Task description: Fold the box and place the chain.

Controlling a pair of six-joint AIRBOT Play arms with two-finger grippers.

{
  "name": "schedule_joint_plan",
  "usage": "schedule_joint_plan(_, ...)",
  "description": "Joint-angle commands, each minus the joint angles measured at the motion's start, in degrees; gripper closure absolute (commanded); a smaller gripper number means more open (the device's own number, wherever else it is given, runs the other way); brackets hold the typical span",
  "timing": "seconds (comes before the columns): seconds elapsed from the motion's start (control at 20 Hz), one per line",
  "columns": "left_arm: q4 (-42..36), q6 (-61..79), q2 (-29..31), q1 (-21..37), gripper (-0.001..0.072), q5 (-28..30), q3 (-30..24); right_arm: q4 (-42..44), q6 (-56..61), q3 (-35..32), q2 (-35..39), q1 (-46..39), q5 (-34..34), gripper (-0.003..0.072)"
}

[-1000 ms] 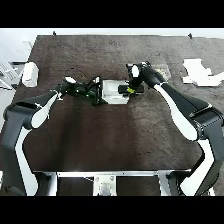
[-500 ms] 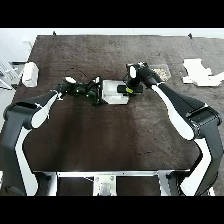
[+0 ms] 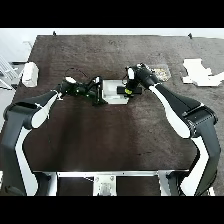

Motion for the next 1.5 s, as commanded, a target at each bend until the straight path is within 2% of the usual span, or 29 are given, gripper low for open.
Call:
schedule_joint_plan(0.0,0.07,0.07,0.04,0.02,0.0299,-0.02,0.02,-0.13,0.46,0.59,-0.09,0.42,-0.09,0.0671)
schedule_joint_plan(0.1,0.07,0.07,0.04,0.02,0.0299,-0.02,0.02,-0.55,0.46,0.61,-0.07,0.61,-0.31,0.0650)
schedule_joint_plan(0.15,0.07,0.07,0.04,0.02,0.0299,-0.04,0.02,-0.55,0.44,0.61,-0.07,0.61,-0.31,0.0445)
schedule_joint_plan(0.2,0.07,0.07,0.04,0.02,0.0299,-0.02,0.02,-0.83,0.22,0.61,0.00,0.59,-0.31,0.0161)
schedule_joint_plan(0.25,0.07,0.07,0.04,0.02,0.0299,-0.02,0.02,-1.20,0.13,0.61,0.20,0.59,-0.26,0.0124)
schedule_joint_plan(0.55,0.07,0.07,0.04,0.02,0.0299,-0.02,0.02,-0.96,-2.25,0.61,5.75,0.66,1.07,0.0124)
schedule_joint_plan(0.75,0.07,0.07,0.04,0.02,0.0299,-0.02,0.02,-1.38,-9.33,0.61,12.15,0.55,1.40,0.0124)
schedule_joint_plan(0.9,0.07,0.07,0.04,0.02,0.0299,-0.02,0.02,-6.58,-12.41,0.61,15.87,-1.64,1.05,0.0125)
schedule_joint_plan(1.0,0.07,0.07,0.04,0.02,0.0299,-0.02,0.02,-9.16,-14.23,0.59,16.37,-4.83,-2.69,0.0125)
schedule_joint_plan(1.1,0.07,0.07,0.04,0.02,0.0299,-0.02,0.02,-8.85,-14.27,0.09,15.87,-9.20,-10.67,0.0126)
schedule_joint_plan(1.15,0.07,0.07,0.04,0.02,0.0299,-0.02,0.02,-8.00,-14.88,0.07,15.08,-11.39,-13.92,0.0126)
schedule_joint_plan(1.25,0.07,0.07,0.04,0.02,0.0299,-0.02,0.02,-1.07,-19.82,0.17,12.46,-16.11,-18.29,0.0126)
schedule_joint_plan(1.45,0.07,0.07,0.04,0.02,0.0299,-0.02,0.00,11.02,-29.66,0.70,5.66,-22.64,-19.63,0.0131)
